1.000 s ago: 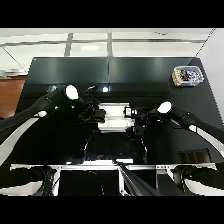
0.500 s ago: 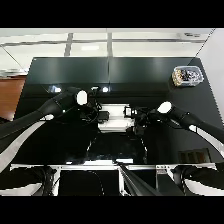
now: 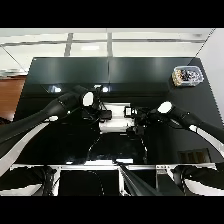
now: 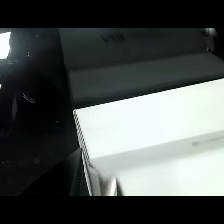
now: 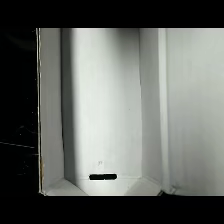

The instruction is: Fold the box and place the chain.

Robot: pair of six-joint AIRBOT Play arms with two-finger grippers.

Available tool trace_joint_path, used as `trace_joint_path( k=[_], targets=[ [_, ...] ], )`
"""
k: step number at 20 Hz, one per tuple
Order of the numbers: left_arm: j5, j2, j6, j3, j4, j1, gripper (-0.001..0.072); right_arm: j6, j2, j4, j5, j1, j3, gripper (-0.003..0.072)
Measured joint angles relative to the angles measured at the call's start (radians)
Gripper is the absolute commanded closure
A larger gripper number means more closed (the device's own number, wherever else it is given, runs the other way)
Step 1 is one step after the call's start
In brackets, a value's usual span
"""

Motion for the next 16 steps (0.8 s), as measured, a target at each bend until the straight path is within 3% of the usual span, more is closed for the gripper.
trace_joint_path(
  k=[16],
  targets=[
    [-0.031, -0.067, -0.177, 0.014, 0.108, -0.043, 0.0478, 0.0, 0.0, 0.001, -0.001, 0.0, 0.0, 0.0385]
  ],
)
